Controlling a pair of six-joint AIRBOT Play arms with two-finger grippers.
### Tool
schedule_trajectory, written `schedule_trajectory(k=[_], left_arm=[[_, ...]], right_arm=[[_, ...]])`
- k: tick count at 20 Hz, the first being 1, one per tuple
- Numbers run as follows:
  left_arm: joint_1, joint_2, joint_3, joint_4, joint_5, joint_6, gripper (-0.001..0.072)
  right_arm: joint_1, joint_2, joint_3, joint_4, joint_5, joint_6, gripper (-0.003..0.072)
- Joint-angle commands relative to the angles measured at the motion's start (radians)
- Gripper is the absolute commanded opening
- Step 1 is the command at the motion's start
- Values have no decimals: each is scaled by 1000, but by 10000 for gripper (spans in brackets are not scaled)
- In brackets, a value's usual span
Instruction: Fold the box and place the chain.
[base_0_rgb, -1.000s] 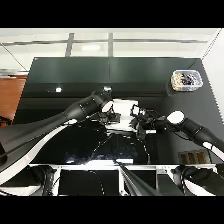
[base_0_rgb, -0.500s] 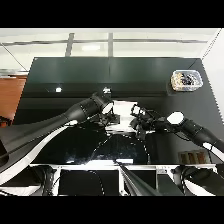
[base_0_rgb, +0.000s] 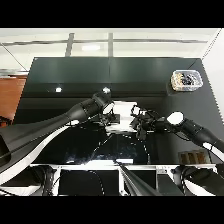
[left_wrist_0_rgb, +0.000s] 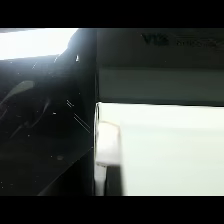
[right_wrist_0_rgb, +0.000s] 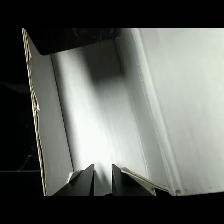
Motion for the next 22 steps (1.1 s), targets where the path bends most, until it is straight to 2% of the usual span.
schedule_trajectory(k=[1, 3, 5, 8, 9, 10, 11, 12, 13, 14, 15, 16, 17, 18, 20, 22], left_arm=[[1, -2, 0, 0, 6, -1, 31], [1, -2, 0, 0, 1, -1, 32], [1, -2, 0, 0, -2, -1, 32], [1, -2, 0, -3, -2, -1, 31], [1, -2, 0, -3, -3, -1, 31], [1, -2, 0, -3, -5, -1, 31], [1, -2, 0, -3, -5, -1, 32], [1, -2, 0, -3, -5, -1, 32], [1, -2, 0, -3, -5, -1, 32], [1, -2, 0, -3, -5, -1, 32], [1, -2, 0, -3, -11, -1, 32], [1, -2, 0, -3, -13, -1, 32], [1, -2, 0, -3, -12, -1, 32], [1, -2, 0, -3, -13, -1, 31], [1, -2, 0, -3, -13, -1, 31], [1, -2, 0, -3, -12, -1, 32]], right_arm=[[1, -1, 0, -1, 2, -2, 136], [1, -1, 0, -1, 1, -2, 140], [1, -1, 0, -1, -2, -2, 318], [1, -1, 0, -1, -2, -2, 317], [1, -1, 0, -1, -2, -2, 348], [1, -1, 0, -1, -3, -2, 483], [1, -1, 0, -1, -3, -3, 498], [1, -1, 0, -1, -2, -3, 470], [1, -1, 0, 0, 0, -2, 317], [1, -1, 0, 0, 2, -2, 297], [1, -1, 0, 8, 0, -2, 417], [1, -1, 0, 6, -1, -2, 423], [1, 0, 0, 5, 2, 0, 171], [0, 4, 0, 3, 5, 24, 66], [-9, 29, 18, -27, 67, 244, 67], [-74, 79, 93, -185, 273, 444, 66]])
